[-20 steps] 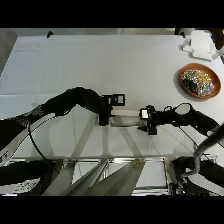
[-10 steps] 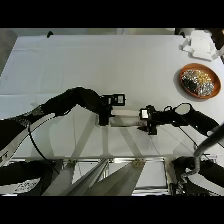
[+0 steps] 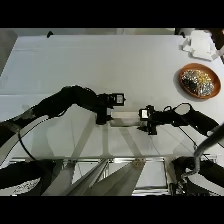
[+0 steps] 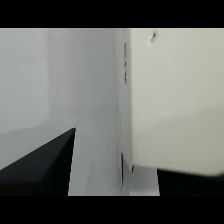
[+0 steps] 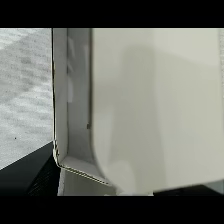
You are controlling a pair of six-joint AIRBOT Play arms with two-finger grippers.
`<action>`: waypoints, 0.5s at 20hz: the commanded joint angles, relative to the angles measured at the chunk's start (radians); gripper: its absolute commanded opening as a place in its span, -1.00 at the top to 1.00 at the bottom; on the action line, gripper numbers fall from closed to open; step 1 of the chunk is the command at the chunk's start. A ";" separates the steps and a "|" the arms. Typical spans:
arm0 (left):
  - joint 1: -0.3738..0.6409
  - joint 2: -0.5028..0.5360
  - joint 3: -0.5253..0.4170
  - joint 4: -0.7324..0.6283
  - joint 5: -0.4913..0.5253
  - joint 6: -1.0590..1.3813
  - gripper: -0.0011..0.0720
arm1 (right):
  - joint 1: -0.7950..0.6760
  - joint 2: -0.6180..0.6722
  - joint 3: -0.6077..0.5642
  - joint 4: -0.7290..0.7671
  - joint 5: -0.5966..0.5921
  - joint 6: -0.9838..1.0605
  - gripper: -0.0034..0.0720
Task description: Fold the box and place the chain.
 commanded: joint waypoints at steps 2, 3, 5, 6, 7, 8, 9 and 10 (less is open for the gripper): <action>0.030 0.141 0.000 0.225 0.061 -0.228 -0.48 | 0.000 0.000 0.001 0.000 0.002 0.001 -0.10; 0.046 0.182 0.000 0.241 0.093 -0.282 -0.33 | 0.000 0.000 0.001 0.000 0.001 0.000 -0.10; 0.072 0.264 0.000 0.183 0.185 -0.320 0.67 | 0.000 0.000 0.001 0.000 0.001 0.001 -0.10; 0.073 0.295 0.000 0.121 0.237 -0.289 0.94 | 0.000 0.000 0.001 0.000 0.001 0.000 -0.10; 0.066 0.316 0.000 0.052 0.277 -0.271 0.96 | 0.000 0.000 0.001 0.000 0.001 0.001 -0.10; 0.047 0.325 0.000 -0.006 0.309 -0.272 0.96 | 0.000 0.000 0.001 0.000 0.001 0.001 -0.10; 0.022 0.323 0.000 -0.040 0.331 -0.272 0.96 | 0.000 0.000 0.001 0.000 0.001 0.000 -0.10; -0.011 0.316 -0.002 -0.068 0.335 -0.272 0.95 | 0.000 0.000 0.001 0.000 0.001 0.001 -0.10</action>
